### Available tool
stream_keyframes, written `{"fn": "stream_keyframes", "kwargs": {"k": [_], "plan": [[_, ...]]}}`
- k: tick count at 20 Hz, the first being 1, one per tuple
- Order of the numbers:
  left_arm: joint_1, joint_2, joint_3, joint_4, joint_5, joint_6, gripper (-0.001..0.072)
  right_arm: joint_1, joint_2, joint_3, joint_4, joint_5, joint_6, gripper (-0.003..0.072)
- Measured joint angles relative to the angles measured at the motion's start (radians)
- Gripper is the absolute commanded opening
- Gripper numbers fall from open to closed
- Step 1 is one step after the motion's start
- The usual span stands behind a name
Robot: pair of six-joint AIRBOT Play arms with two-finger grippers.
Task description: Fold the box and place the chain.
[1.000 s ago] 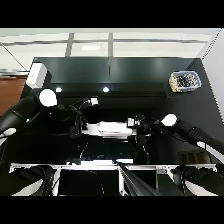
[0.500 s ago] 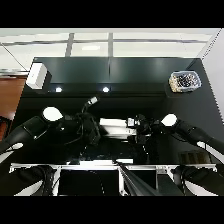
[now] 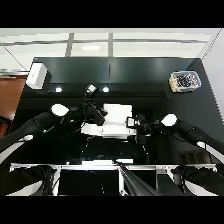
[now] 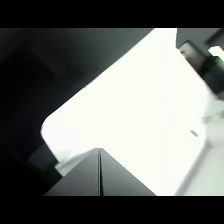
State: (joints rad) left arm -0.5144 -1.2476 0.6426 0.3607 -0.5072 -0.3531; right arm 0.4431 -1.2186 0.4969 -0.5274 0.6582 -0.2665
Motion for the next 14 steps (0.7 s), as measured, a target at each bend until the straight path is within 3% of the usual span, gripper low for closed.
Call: {"fn": "stream_keyframes", "kwargs": {"k": [9, 14], "plan": [[0.004, -0.087, 0.015, 0.027, -0.057, 0.007, 0.0025, 0.0, 0.0, -0.001, -0.001, 0.001, -0.001, 0.0235], [0.093, -0.006, 0.059, 0.167, -0.227, -0.102, 0.0024, 0.0, 0.0, 0.0, -0.001, 0.0, 0.0, 0.0235]]}}
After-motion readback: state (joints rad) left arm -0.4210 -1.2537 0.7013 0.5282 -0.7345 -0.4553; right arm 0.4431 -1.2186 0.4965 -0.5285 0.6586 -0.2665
